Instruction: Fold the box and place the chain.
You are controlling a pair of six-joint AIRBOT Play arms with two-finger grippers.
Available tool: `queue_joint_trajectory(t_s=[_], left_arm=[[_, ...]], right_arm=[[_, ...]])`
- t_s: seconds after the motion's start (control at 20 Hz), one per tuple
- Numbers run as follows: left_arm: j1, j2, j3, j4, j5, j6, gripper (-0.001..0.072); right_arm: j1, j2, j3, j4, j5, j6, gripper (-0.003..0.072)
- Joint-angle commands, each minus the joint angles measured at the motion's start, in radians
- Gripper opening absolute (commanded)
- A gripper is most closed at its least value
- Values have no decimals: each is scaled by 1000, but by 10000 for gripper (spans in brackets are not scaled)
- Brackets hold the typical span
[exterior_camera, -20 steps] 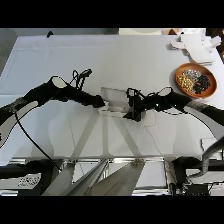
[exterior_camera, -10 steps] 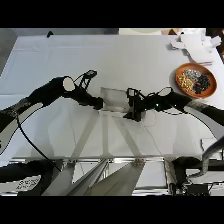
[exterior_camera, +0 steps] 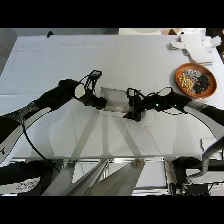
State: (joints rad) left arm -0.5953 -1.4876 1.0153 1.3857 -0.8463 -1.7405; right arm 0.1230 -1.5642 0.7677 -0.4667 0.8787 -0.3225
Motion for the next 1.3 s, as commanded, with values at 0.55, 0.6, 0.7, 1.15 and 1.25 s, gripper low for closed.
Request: queue_joint_trajectory(t_s=[0.55,0.6,0.7,1.15,1.25], left_arm=[[-110,-1,1,198,34,-383,383],[-111,-1,1,210,29,-401,359],[-111,-1,1,210,15,-404,274],[-154,-14,1,319,-37,-467,274],[-167,-32,1,314,-43,-490,274]], right_arm=[[0,0,1,0,0,0,518],[0,0,1,0,0,0,518],[0,0,1,0,0,0,518],[0,0,1,0,0,0,518],[0,0,1,0,0,0,518]])
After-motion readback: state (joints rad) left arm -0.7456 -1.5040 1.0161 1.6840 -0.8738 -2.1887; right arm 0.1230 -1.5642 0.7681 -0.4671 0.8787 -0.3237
